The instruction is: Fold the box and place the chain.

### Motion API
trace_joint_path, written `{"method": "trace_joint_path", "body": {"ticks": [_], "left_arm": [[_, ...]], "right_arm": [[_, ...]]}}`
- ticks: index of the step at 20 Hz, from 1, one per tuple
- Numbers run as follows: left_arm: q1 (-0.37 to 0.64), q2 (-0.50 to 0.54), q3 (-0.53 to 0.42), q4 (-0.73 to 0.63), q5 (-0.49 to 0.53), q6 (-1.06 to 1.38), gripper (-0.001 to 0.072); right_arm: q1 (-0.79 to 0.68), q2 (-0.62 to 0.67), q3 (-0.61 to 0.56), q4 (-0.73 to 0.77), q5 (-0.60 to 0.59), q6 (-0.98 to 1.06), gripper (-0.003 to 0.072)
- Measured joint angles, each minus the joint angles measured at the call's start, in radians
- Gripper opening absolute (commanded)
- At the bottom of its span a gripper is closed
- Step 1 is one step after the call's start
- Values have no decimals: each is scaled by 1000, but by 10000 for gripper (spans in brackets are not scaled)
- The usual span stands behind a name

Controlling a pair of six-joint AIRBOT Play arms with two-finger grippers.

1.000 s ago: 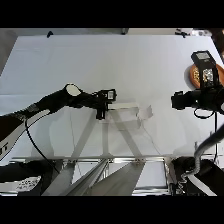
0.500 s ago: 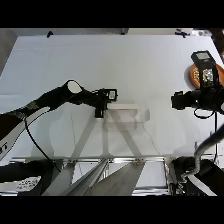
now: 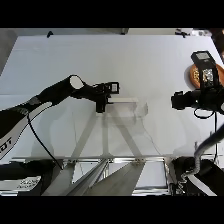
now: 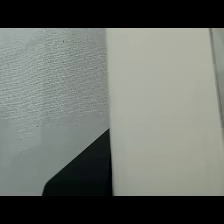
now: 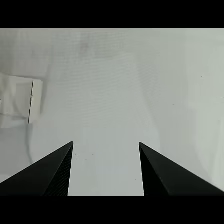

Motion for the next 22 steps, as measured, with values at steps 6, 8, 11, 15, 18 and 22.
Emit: {"method": "trace_joint_path", "body": {"ticks": [6, 8, 11, 15, 18, 22], "left_arm": [[0, -26, 2, -45, 9, -7, 5], [0, -29, 2, -57, 19, -7, 6], [0, -33, 2, -79, 39, -8, 9], [0, -39, 2, -90, 29, -6, 9], [0, -42, 2, -95, 0, 13, 9], [0, -42, 2, -93, -50, 43, 9]], "right_arm": [[0, 0, 0, 0, -2, 0, 466], [0, 0, 0, 0, -8, 0, 466], [0, 0, 0, 0, -18, 0, 466], [0, 0, 0, 0, -24, 0, 466], [0, 0, 0, 0, -25, 0, 466], [0, 0, 0, 0, -26, 0, 466]]}}
